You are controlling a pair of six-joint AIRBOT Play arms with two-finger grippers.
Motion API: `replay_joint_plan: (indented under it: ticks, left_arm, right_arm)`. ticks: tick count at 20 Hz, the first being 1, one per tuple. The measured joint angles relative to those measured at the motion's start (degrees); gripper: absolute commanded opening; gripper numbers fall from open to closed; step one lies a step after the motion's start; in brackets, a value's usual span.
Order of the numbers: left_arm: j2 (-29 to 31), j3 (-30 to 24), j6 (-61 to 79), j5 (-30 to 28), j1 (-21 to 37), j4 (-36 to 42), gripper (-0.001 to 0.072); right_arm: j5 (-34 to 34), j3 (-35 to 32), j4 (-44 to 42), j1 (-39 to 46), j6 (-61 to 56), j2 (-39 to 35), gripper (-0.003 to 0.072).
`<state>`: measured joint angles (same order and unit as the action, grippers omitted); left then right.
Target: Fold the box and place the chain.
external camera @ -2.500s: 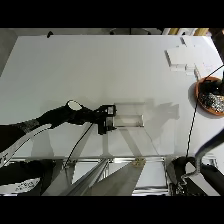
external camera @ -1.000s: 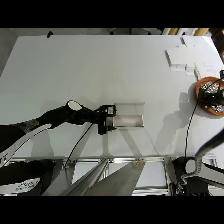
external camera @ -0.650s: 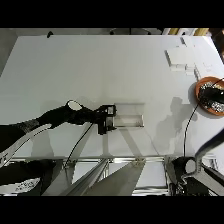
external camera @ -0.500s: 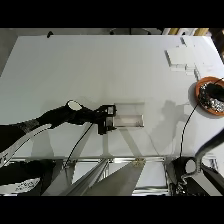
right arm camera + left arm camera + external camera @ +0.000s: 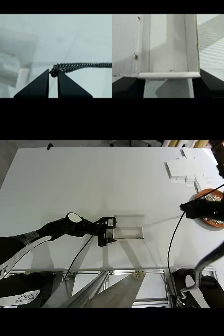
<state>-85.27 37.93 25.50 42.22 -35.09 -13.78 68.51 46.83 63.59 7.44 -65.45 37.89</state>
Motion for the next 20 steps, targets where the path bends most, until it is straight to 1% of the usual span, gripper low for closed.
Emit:
replay_joint_plan:
  ticks: [5, 9, 12, 15, 20]
  left_arm:
    - [0.0, 0.0, 0.0, 0.0, 0.0, 0.0, 0.021]
    - [0.0, 0.0, 0.0, 0.0, 0.0, 0.0, 0.021]
    - [0.0, 0.0, 0.0, 0.0, 0.0, 0.0, 0.021]
    - [0.0, 0.0, 0.0, 0.0, 0.0, 0.0, 0.021]
    - [0.0, 0.0, 0.0, 0.0, 0.0, 0.0, 0.021]
  right_arm:
    - [3.5, 0.0, -0.7, -11.4, 2.6, -4.6, 0.0022]
    - [3.2, -0.3, -1.0, -20.6, 4.2, -5.8, 0.0022]
    - [-0.4, -1.4, -1.1, -27.6, 5.2, -5.7, 0.0022]
    - [-5.6, -3.0, -1.0, -33.8, 5.6, -4.1, 0.0022]
    - [-13.4, -4.0, -0.9, -40.5, 5.9, 3.2, 0.0022]
